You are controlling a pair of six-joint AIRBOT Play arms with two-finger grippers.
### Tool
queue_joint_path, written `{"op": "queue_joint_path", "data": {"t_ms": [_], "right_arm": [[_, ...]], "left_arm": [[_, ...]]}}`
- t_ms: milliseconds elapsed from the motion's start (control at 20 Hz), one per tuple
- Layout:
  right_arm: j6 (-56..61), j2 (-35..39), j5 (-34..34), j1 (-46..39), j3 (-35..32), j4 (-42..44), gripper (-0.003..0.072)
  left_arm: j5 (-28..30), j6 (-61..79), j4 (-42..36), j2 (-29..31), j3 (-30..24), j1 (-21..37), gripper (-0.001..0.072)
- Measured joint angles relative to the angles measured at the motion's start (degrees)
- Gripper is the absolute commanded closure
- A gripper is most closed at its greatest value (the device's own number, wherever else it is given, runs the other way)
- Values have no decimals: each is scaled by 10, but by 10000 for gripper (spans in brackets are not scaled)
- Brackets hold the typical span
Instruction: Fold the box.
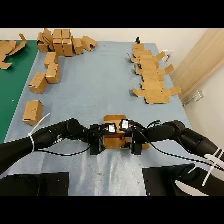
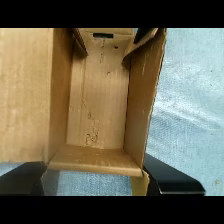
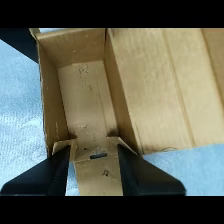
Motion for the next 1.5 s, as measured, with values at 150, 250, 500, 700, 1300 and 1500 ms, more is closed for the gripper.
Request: {"op": "queue_joint_path", "data": {"t_ms": [150, 250, 500, 700, 1300, 1500], "right_arm": [[0, -4, 0, 1, 0, 0, 131], [0, -6, 0, 1, 0, -5, 130], [2, -6, -2, 1, 0, -18, 356], [74, 0, -3, 1, 0, -67, 605], [655, 33, -43, -45, 0, -333, 684], [730, 38, -81, -108, 0, -351, 684]], "left_arm": [[-1, 1, 0, 0, 0, 0, 190], [-1, 0, -1, 0, 0, 0, 190], [-1, 0, -1, 0, 0, 0, 190], [-2, -2, -3, 0, 0, 0, 190], [-1, 0, -1, 0, 0, 0, 190], [-1, 0, -1, 0, 0, 0, 190]]}}
